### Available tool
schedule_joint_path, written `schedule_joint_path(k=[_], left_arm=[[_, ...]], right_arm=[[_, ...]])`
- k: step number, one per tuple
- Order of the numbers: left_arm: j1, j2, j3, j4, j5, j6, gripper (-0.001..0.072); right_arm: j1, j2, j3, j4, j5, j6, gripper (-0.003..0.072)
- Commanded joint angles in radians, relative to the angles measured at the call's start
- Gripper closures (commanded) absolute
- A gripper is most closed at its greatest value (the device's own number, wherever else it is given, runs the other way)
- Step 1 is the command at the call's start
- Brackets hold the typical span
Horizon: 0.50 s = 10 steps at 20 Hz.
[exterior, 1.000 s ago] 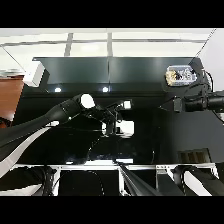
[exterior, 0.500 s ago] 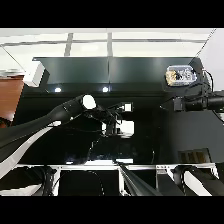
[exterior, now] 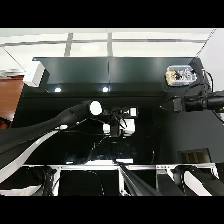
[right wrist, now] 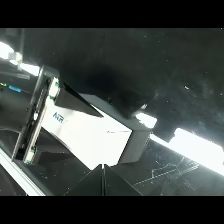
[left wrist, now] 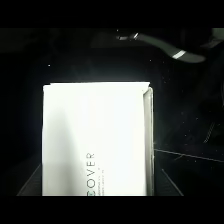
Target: Fold the box and place the chain.
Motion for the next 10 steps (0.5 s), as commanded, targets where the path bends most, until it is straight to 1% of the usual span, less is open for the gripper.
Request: schedule_joint_path(k=[1, 2, 3, 4, 5, 7, 9, 10], left_arm=[[-0.014, -0.006, 0.024, 0.080, -0.057, -0.094, 0.0042], [-0.012, -0.002, 0.056, 0.119, -0.112, -0.183, 0.0244], [-0.009, 0.006, 0.099, 0.181, -0.179, -0.276, 0.0417], [-0.002, 0.019, 0.145, 0.263, -0.240, -0.389, 0.0456], [0.012, 0.036, 0.183, 0.347, -0.280, -0.510, 0.0483], [0.080, 0.082, 0.222, 0.490, -0.359, -0.674, 0.0483], [0.200, 0.139, 0.221, 0.584, -0.447, -0.795, 0.0483], [0.277, 0.168, 0.221, 0.608, -0.500, -0.835, 0.0483]], right_arm=[[0.000, 0.000, -0.001, -0.002, -0.005, 0.000, 0.0670], [0.000, 0.000, -0.001, -0.005, -0.005, 0.000, 0.0670], [-0.001, 0.000, -0.001, -0.010, -0.008, 0.000, 0.0671], [-0.001, 0.000, -0.001, -0.014, -0.018, 0.000, 0.0671], [-0.001, 0.000, -0.001, -0.017, -0.031, 0.000, 0.0671], [-0.001, 0.000, -0.001, -0.016, -0.047, 0.000, 0.0671], [0.000, 0.000, -0.001, -0.020, -0.047, 0.000, 0.0671], [-0.001, 0.000, -0.001, -0.026, -0.043, 0.001, 0.0671]])
